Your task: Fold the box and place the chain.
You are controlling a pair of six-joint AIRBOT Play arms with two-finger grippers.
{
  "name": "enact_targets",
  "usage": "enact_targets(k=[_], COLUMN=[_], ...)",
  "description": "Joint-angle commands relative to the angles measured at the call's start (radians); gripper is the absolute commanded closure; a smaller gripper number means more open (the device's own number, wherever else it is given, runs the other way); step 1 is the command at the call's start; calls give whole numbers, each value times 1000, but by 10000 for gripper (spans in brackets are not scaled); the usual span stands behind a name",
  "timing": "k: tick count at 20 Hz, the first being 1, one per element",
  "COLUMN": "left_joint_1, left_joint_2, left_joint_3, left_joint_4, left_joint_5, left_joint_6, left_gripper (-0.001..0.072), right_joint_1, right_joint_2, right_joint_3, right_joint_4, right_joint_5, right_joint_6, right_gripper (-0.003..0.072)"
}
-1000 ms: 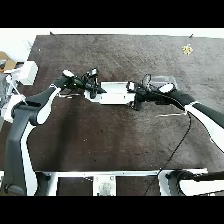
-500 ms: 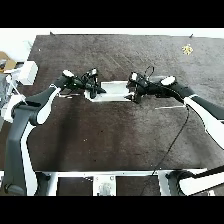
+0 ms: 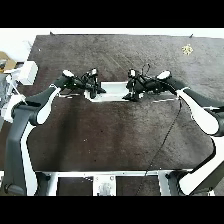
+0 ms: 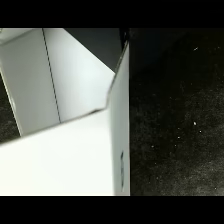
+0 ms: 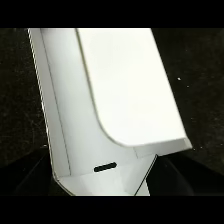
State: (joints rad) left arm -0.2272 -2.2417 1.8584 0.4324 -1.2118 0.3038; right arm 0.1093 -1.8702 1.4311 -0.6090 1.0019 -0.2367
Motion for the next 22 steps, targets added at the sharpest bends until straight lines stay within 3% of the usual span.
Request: enact_targets(k=[1,11,18,20,22], left_joint_1=[0,0,0,0,0], left_joint_2=[0,0,0,0,0], left_joint_3=[0,0,0,0,0], left_joint_4=[1,1,1,1,1], left_joint_5=[0,0,0,0,0], left_joint_6=[0,0,0,0,0], left_gripper=[700,700,700,700,700], right_joint_1=[-10,-8,0,0,0], right_joint_2=[-72,-182,-187,-187,-187], right_joint_3=[75,156,159,159,159], right_joint_4=[-13,46,48,48,47], right_joint_5=[114,183,179,175,165], right_joint_6=[13,2,-29,-30,-32], right_gripper=[2,11,12,70,70])
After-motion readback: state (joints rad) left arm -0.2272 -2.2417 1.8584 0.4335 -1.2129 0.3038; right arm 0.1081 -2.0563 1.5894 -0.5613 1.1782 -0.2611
